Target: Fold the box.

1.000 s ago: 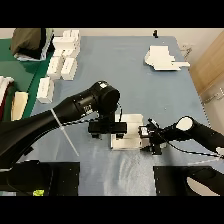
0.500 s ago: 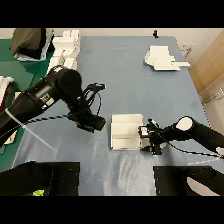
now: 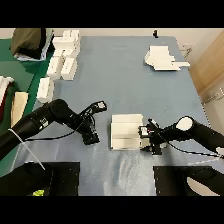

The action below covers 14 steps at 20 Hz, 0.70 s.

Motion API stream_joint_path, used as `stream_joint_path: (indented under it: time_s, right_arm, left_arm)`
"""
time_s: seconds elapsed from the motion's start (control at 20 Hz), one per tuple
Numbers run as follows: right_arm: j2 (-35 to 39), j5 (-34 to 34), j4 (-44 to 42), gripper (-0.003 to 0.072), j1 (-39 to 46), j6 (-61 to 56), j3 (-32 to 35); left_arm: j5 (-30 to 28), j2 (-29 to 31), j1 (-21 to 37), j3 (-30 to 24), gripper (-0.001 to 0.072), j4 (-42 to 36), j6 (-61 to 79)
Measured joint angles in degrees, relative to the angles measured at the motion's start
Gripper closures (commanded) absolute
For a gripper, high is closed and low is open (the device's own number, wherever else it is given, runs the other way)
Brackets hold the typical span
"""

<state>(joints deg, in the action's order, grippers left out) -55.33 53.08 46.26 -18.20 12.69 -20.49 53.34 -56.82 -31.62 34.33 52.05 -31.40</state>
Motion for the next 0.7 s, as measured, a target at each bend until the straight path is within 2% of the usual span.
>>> stream_joint_path:
  time_s: [0.15, 0.35, 0.7]
  right_arm:
    - [0.0, 0.0, 0.0, 0.0179, 0.0, 0.0, 0.0]
    - [0.0, 0.0, 0.0, 0.0179, 0.0, 0.0, 0.0]
    - [0.0, 0.0, 0.0, 0.0179, 0.0, 0.0, 0.0]
  left_arm:
    - [-7.1, 0.1, -0.2, -5.0, 0.001, -4.7, 15.8]
    - [-11.8, 0.1, -1.8, -8.6, 0.001, -13.8, 32.4]
    - [-16.3, -2.4, -7.7, -11.1, 0.001, -22.6, 43.7]
